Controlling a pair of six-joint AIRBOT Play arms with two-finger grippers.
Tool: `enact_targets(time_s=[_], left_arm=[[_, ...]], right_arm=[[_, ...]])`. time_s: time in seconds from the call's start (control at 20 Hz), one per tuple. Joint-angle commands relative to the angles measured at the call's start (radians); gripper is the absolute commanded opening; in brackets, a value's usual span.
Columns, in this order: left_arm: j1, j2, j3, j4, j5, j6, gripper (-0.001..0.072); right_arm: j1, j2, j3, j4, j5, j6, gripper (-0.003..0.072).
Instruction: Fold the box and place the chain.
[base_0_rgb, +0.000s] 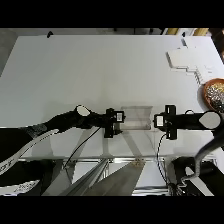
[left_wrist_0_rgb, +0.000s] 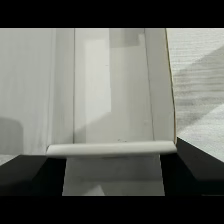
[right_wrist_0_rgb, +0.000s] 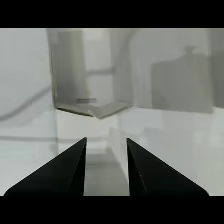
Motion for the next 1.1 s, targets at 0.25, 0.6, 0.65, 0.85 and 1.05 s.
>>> enact_targets(time_s=[0.25, 0.6, 0.65, 0.85, 1.05], left_arm=[[0.0, 0.0, 0.0, 0.0, 0.0, 0.0, 0.0313], [0.0, 0.0, 0.0, 0.0, 0.0, 0.0, 0.0313], [0.0, 0.0, 0.0, 0.0, 0.0, 0.0, 0.0313], [0.0, 0.0, 0.0, 0.0, 0.0, 0.0, 0.0313], [0.0, 0.0, 0.0, 0.0, 0.0, 0.0, 0.0313]], right_arm=[[0.03, -0.165, -0.001, 0.014, -0.065, -0.046, 0.0216], [0.03, -0.221, -0.002, 0.253, -0.03, -0.131, 0.0151], [0.03, -0.23, -0.002, 0.25, -0.03, -0.131, 0.0151], [0.03, -0.28, -0.007, 0.298, -0.05, -0.135, 0.0261], [0.026, -0.272, -0.007, 0.312, -0.038, -0.11, 0.0422]])
